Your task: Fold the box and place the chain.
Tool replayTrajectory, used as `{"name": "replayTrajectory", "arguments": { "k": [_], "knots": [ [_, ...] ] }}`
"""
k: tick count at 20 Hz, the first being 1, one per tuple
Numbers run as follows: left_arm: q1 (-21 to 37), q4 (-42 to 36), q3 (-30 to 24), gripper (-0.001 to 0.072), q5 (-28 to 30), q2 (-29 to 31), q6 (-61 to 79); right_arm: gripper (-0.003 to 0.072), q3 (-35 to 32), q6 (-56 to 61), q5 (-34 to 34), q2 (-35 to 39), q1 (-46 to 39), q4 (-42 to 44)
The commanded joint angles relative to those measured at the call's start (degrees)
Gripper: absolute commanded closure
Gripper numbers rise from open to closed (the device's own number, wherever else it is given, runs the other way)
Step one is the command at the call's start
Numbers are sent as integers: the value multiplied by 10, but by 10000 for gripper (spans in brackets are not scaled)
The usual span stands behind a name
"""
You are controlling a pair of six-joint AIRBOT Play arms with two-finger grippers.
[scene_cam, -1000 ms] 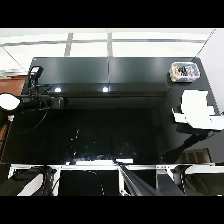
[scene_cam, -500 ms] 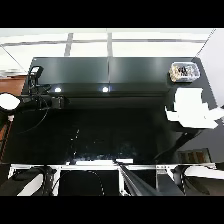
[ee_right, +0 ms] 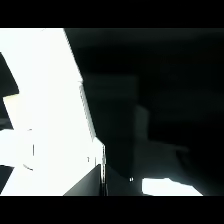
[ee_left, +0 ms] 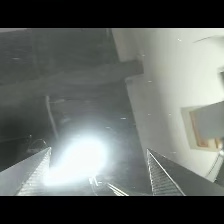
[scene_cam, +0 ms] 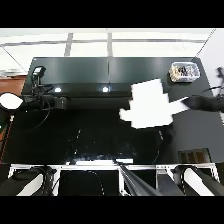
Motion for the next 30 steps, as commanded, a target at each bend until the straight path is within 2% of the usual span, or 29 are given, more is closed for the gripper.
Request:
{"name": "replayTrajectory", "arguments": {
  "k": [1,4,5,8,10,12,17,18,20,22,24,25,26,27,28,29,30],
  "knots": [
    [-37,-32,0,7,19,-27,0,672,-152,-23,-163,71,174,146],
    [-71,-125,14,7,27,-77,8,672,-198,3,-288,72,330,156],
    [-76,-153,31,7,-1,-104,24,672,-199,13,-312,72,363,156],
    [-74,-268,99,7,-146,-216,105,672,-199,18,-338,72,404,157],
    [-77,-240,129,8,-162,-261,91,672,-199,18,-333,72,405,157],
    [-80,-222,133,7,-166,-290,80,672,-199,20,-334,72,405,157],
    [-84,-342,133,8,-305,-360,245,671,-199,20,-335,72,405,156],
    [-89,-326,138,8,-322,-369,254,672,-199,20,-335,72,405,156],
    [-105,-236,160,52,-355,-382,253,671,-199,20,-335,72,405,156],
    [-123,-182,176,228,-356,-385,254,671,-199,20,-335,72,405,156],
    [-129,-181,184,517,-362,-385,271,671,-199,20,-330,72,405,151],
    [-128,-181,185,627,-362,-385,283,671,-199,20,-323,72,405,143],
    [-126,-181,186,671,-359,-385,289,670,-199,19,-320,72,405,137],
    [-123,-182,188,682,-356,-385,289,561,-199,19,-322,72,405,132],
    [-121,-182,188,682,-355,-385,288,187,-196,19,-323,72,403,124],
    [-116,-181,188,683,-356,-384,288,-20,-184,15,-304,73,396,93],
    [-113,-181,188,684,-356,-381,283,-20,-159,15,-261,74,384,29]
  ]
}}
